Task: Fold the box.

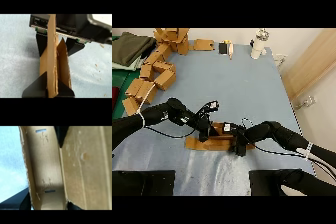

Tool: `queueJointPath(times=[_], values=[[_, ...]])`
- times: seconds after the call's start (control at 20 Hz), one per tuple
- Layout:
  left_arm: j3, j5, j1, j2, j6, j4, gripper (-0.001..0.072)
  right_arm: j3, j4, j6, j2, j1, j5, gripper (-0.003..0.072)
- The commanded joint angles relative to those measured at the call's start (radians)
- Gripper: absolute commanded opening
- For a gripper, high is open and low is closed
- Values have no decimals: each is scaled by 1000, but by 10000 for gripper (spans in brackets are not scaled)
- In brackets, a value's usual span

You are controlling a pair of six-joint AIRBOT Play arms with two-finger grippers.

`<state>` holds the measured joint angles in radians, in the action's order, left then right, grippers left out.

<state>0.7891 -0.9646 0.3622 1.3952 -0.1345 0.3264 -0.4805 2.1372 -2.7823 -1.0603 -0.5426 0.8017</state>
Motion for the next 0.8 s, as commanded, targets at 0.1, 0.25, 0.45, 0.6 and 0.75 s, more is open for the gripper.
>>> queueJointPath(times=[0.1, 0.25, 0.45, 0.6, 0.75], values=[[0, -3, -2, -1, 24, 20, 12, 0, -10, 0, 0, 0, -6, 456], [0, -2, -3, -1, 40, 66, 12, 0, -10, 0, 0, 0, -7, 456], [1, 24, -3, -1, 99, 82, 12, 0, -23, 0, 0, 1, -6, 460], [1, 32, -8, -1, 99, 82, 12, 0, -25, 0, 0, 1, -6, 461], [1, 33, -8, -1, 99, 82, 12, 0, -25, 0, 0, 1, -6, 526]])
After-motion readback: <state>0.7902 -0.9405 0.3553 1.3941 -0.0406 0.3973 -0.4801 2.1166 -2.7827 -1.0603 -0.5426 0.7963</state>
